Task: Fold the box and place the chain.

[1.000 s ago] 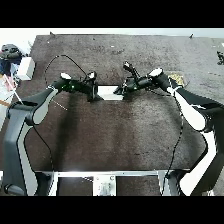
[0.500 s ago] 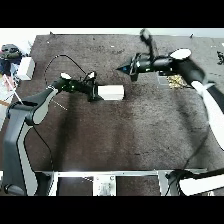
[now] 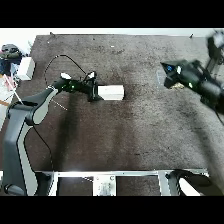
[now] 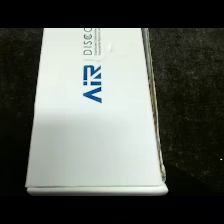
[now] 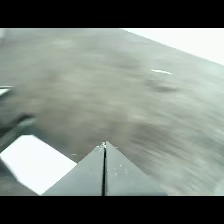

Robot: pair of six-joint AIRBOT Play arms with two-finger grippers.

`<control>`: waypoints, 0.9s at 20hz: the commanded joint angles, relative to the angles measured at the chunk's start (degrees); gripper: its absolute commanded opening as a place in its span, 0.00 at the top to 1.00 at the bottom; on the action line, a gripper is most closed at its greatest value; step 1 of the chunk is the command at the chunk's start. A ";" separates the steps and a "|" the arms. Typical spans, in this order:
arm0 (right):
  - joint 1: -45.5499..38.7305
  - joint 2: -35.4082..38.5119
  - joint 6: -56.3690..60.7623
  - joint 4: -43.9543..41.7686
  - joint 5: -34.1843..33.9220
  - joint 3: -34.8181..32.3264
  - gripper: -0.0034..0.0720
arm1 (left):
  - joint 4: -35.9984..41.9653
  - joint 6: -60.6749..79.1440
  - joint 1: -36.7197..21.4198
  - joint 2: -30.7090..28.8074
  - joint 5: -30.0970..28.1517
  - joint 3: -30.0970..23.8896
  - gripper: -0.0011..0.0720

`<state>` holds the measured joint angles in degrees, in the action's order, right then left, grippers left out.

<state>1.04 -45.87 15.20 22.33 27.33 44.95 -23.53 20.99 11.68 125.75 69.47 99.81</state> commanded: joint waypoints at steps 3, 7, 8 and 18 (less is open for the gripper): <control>-0.94 22.49 0.94 1.07 -21.81 -27.56 0.95 | -0.02 0.07 -0.02 -0.04 -0.02 0.07 0.43; -0.94 29.53 0.96 1.05 -25.27 -36.15 0.94 | -0.02 0.07 -0.02 -0.04 0.00 0.07 0.43; -0.94 30.16 0.96 1.05 -25.24 -36.74 0.94 | -0.02 0.07 0.00 -0.04 0.00 0.07 0.43; -0.94 30.27 1.77 1.03 -25.44 -36.85 0.94 | 0.11 0.07 -0.02 -0.04 -0.24 0.07 0.43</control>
<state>0.14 -15.77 16.71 23.35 2.24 8.32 -23.51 21.06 11.68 125.75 69.47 99.81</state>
